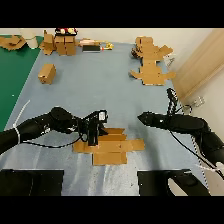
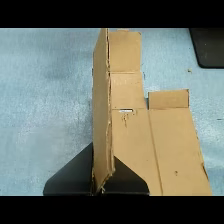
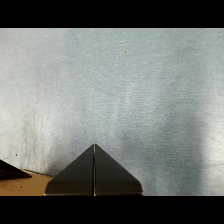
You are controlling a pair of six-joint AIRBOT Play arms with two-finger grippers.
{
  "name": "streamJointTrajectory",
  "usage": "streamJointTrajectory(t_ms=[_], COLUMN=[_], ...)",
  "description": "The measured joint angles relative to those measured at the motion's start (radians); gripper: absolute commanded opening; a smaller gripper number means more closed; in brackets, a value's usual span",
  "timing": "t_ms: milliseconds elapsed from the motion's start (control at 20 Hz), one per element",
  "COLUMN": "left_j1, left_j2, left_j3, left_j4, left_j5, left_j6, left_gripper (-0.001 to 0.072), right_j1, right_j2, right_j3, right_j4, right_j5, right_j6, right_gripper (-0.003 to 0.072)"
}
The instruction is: Fold the box.
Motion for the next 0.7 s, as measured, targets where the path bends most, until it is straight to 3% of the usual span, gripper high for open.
streamJointTrajectory(t_ms=[450, 700], left_j1=[0.0, 0.0], left_j2=[0.001, 0.001], left_j3=[0.0, 0.0], left_j4=[0.126, 0.155], left_j5=[0.0, -0.063], left_j6=[-0.137, -0.171], left_gripper=[0.0014, 0.0014], right_j1=[0.0, 0.0], right_j2=[0.0, 0.0], right_j3=[0.0, 0.0], right_j4=[0.004, 0.005], right_j5=[0.001, 0.002], right_j6=[-0.006, -0.013], right_gripper=[0.0004, 0.0004])
